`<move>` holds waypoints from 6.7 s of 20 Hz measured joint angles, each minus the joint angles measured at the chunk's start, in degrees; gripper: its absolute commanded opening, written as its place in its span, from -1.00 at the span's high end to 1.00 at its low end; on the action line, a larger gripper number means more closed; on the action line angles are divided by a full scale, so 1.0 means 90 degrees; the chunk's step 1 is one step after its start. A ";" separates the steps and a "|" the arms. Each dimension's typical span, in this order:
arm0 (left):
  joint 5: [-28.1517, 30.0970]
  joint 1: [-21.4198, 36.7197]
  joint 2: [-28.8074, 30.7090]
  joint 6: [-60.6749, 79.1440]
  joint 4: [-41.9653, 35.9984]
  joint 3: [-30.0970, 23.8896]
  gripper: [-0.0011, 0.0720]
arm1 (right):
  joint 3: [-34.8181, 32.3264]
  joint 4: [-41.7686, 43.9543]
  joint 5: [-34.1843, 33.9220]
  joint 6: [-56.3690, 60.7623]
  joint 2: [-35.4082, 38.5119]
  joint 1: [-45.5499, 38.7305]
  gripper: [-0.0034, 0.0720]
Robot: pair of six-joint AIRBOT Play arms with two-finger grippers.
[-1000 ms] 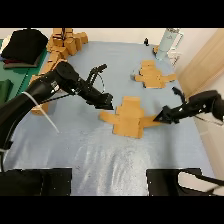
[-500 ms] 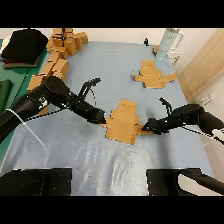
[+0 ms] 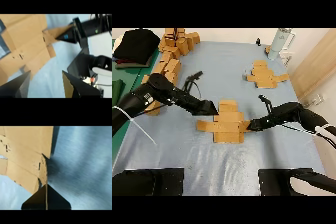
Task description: Fold the box.
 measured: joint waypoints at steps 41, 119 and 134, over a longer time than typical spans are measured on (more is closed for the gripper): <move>-0.1069 0.0668 -0.2659 0.3742 -0.2108 0.0199 0.93 | -0.0321 -0.0493 0.0291 -0.0260 0.1445 0.1134 -0.06; 0.1316 -0.1804 -0.2011 0.7519 -0.2076 -0.0187 0.94 | -0.1729 -0.6722 0.1440 0.2081 0.2344 0.6135 -0.60; 0.1319 -0.1804 -0.2011 0.7516 -0.2079 -0.0189 0.93 | -0.1484 -0.7582 0.1715 0.3269 0.2771 0.6033 -0.97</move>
